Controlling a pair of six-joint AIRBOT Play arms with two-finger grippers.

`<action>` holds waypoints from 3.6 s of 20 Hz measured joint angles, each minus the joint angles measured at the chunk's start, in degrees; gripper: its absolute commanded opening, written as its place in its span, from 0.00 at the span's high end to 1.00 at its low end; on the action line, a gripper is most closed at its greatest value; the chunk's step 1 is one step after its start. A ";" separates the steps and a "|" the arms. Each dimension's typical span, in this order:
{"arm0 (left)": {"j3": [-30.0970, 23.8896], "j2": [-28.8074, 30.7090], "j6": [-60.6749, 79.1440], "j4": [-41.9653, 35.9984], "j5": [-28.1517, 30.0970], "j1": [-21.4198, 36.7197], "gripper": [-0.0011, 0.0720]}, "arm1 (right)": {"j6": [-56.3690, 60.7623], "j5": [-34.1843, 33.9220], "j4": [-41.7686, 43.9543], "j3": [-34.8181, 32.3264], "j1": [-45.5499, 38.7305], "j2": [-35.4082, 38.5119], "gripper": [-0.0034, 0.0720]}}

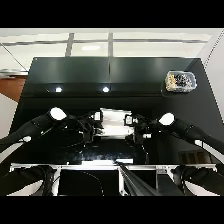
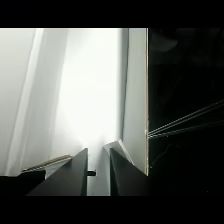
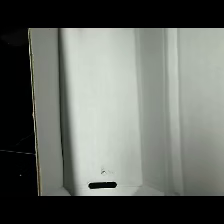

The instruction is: Fold the box and place the chain.

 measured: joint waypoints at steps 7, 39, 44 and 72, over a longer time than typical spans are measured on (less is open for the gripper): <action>0.00 1.95 -2.14 2.10 -0.46 0.94 0.94 | 0.07 0.00 0.04 0.00 0.00 0.00 0.34; -3.02 -8.31 -67.10 1.55 -14.36 27.21 0.89 | 0.04 -0.02 0.02 0.00 0.00 0.00 0.34; -0.87 -8.72 -62.73 -0.17 -16.17 22.67 0.11 | 0.02 -0.02 0.02 0.00 0.00 0.00 0.35; 3.91 -3.58 -71.78 2.19 -10.29 7.65 0.04 | 0.02 -0.02 0.04 0.00 0.00 0.00 0.34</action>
